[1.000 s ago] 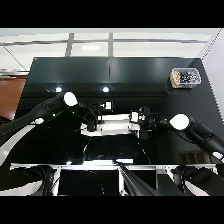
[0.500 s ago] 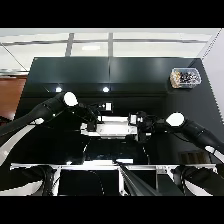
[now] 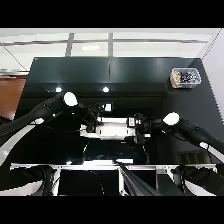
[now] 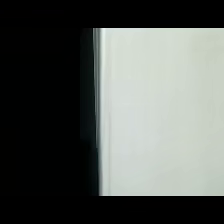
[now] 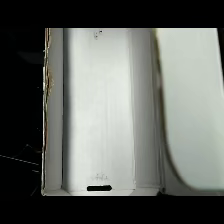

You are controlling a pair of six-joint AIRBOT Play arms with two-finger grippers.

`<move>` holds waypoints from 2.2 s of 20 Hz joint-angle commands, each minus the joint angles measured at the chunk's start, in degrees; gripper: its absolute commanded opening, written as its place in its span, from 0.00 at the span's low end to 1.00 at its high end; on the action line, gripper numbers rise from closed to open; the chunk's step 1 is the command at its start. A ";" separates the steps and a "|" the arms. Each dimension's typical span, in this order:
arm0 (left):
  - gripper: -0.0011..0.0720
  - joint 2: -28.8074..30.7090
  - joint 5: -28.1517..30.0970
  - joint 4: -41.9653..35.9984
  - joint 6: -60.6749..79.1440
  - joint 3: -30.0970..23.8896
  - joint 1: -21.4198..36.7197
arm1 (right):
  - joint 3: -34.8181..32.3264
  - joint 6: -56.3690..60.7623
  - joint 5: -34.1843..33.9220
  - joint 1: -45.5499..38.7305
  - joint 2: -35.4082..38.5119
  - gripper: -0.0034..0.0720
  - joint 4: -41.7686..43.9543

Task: Fold the box and place the chain.

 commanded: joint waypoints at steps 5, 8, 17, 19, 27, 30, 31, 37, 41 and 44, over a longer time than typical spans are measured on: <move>0.05 0.04 -0.20 -0.02 0.09 0.04 0.02 | 0.00 -0.42 -0.76 -0.02 -2.36 1.00 0.17; 0.05 0.04 -0.20 -0.02 0.09 0.04 0.02 | 0.00 -0.39 -0.76 -0.02 -2.36 1.00 0.17; 0.05 0.04 -0.20 -0.02 0.09 0.04 0.02 | 0.22 3.23 -4.39 2.78 -2.80 1.00 -3.37; 0.05 0.04 -0.22 -0.02 0.09 0.04 0.02 | 0.22 3.41 -4.37 2.73 -2.80 1.00 -3.30; 0.05 0.04 -0.20 -0.04 0.07 0.04 0.02 | 0.22 3.45 -4.37 2.73 -2.80 0.99 -3.32; 0.05 0.04 -0.20 -0.04 0.07 0.04 0.02 | 0.22 3.45 -4.37 2.73 -2.80 0.99 -3.32; 0.05 0.04 -0.22 -0.04 0.07 0.04 0.02 | 0.22 3.45 -4.37 2.73 -2.80 0.99 -3.32; 0.05 0.04 -0.22 -0.04 0.04 0.11 0.02 | 0.22 3.43 -4.39 2.73 -2.80 0.75 -3.54; 0.26 0.11 -0.22 -0.04 0.02 0.11 0.04 | 0.20 3.43 -4.37 2.73 -2.80 0.74 -3.54; 0.45 0.85 -3.23 2.80 -2.75 1.66 0.09 | 0.20 3.43 -4.39 2.75 -2.80 0.66 -3.54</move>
